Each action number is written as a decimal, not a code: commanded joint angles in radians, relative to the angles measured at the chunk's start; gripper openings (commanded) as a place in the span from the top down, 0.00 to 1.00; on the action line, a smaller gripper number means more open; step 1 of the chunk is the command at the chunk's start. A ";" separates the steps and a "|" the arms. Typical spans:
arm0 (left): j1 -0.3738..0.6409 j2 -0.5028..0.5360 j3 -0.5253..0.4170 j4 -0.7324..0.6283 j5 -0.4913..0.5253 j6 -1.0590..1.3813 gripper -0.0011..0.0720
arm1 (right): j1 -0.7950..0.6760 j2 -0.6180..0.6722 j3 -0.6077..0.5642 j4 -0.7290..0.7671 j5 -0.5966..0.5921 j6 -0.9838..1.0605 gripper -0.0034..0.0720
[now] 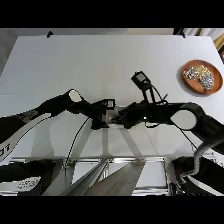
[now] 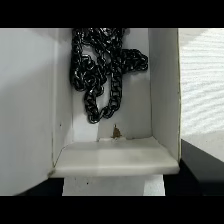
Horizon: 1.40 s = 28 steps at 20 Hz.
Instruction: Fold the box and place the chain.
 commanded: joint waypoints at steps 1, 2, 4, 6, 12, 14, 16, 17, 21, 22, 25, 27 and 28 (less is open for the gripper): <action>0.000 0.000 0.000 0.000 0.000 0.000 0.56 | 0.012 -0.121 -0.005 -0.001 -0.005 0.000 0.93; 0.000 0.000 0.000 0.000 0.000 0.000 0.56 | 0.021 -0.142 -0.005 0.000 -0.012 0.000 0.93; 0.000 0.000 0.000 0.000 0.000 0.000 0.56 | 0.039 -0.167 -0.008 0.000 -0.028 0.000 0.93; 0.000 0.000 0.000 0.000 0.000 0.000 0.56 | 0.045 -0.167 -0.010 -0.001 -0.036 0.000 0.93; 0.000 0.000 0.000 0.000 0.000 0.000 0.56 | 0.026 -0.028 -0.009 -0.033 -0.092 0.000 0.85; 0.000 0.000 0.000 0.000 0.000 0.000 0.56 | 0.008 0.061 -0.009 -0.072 -0.061 0.001 0.61; 0.000 0.000 0.000 0.000 0.000 0.000 0.56 | -0.024 0.156 -0.009 -0.113 -0.009 0.001 0.56; 0.000 0.000 0.000 0.000 0.000 0.000 0.56 | -0.045 0.200 -0.009 -0.135 0.023 0.000 0.56; 0.000 0.000 0.000 0.000 0.000 0.000 0.56 | -0.209 0.328 -0.009 -0.236 0.198 -0.001 0.56; 0.000 0.000 0.000 0.000 0.000 0.000 0.56 | -0.261 0.332 -0.010 -0.276 0.238 -0.034 0.57; 0.000 0.000 0.000 0.000 0.000 0.000 0.56 | -0.353 0.301 -0.075 -0.359 0.267 -0.288 0.57; 0.000 0.000 0.000 0.000 0.000 0.000 0.56 | -0.356 0.265 -0.170 -0.310 0.196 -0.444 0.56; 0.000 0.000 0.000 0.000 0.000 0.000 0.56 | -0.355 0.243 -0.215 -0.258 0.143 -0.535 0.56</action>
